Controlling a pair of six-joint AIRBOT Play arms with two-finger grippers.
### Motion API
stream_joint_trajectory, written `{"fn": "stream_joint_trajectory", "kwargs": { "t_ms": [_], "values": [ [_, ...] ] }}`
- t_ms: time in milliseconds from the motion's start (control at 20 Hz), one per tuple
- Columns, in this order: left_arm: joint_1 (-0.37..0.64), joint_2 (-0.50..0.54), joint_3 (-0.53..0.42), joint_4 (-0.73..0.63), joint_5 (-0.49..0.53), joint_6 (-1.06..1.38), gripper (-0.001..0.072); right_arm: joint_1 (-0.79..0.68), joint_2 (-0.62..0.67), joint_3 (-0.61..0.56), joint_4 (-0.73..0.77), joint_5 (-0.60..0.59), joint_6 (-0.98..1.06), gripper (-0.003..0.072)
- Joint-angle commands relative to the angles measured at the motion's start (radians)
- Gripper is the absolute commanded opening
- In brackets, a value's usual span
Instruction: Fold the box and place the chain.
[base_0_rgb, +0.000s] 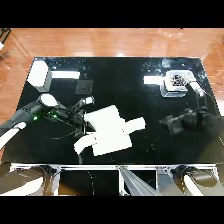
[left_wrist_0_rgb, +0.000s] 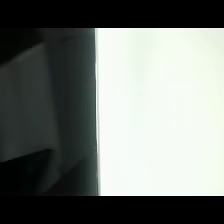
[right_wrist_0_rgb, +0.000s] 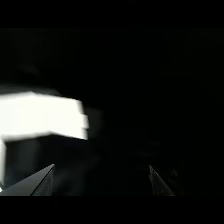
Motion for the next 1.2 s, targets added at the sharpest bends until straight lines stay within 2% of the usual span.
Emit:
{"fn": "stream_joint_trajectory", "kwargs": {
  "t_ms": [0, 150, 350, 550, 750, 950, 1150],
  "values": [
    [-0.133, 0.102, 0.003, 0.176, 0.194, 0.076, 0.0018, -0.063, 0.067, -0.032, -0.059, -0.183, -0.095, 0.0693],
    [-0.172, 0.101, 0.003, 0.175, 0.293, 0.077, 0.0019, -0.053, 0.067, -0.05, -0.032, -0.131, -0.095, 0.0693],
    [-0.176, 0.099, 0.003, 0.083, 0.283, 0.12, 0.0018, -0.052, 0.066, -0.053, 0.035, -0.031, -0.101, 0.0693],
    [-0.181, 0.084, 0.003, 0.089, 0.279, 0.227, 0.0019, -0.036, 0.065, -0.136, 0.22, -0.008, -0.41, 0.0692],
    [-0.218, 0.027, 0.004, 0.126, 0.238, 0.226, 0.0017, 0.043, 0.065, -0.267, 0.258, 0.077, -0.451, 0.0693],
    [-0.293, 0.028, 0.004, 0.253, 0.392, 0.024, 0.0017, 0.147, 0.065, -0.359, 0.258, 0.175, -0.505, 0.0693],
    [-0.29, 0.019, 0.003, 0.298, 0.394, -0.058, 0.0017, 0.26, 0.065, -0.4, 0.25, 0.292, -0.608, 0.0693]
  ]
}}
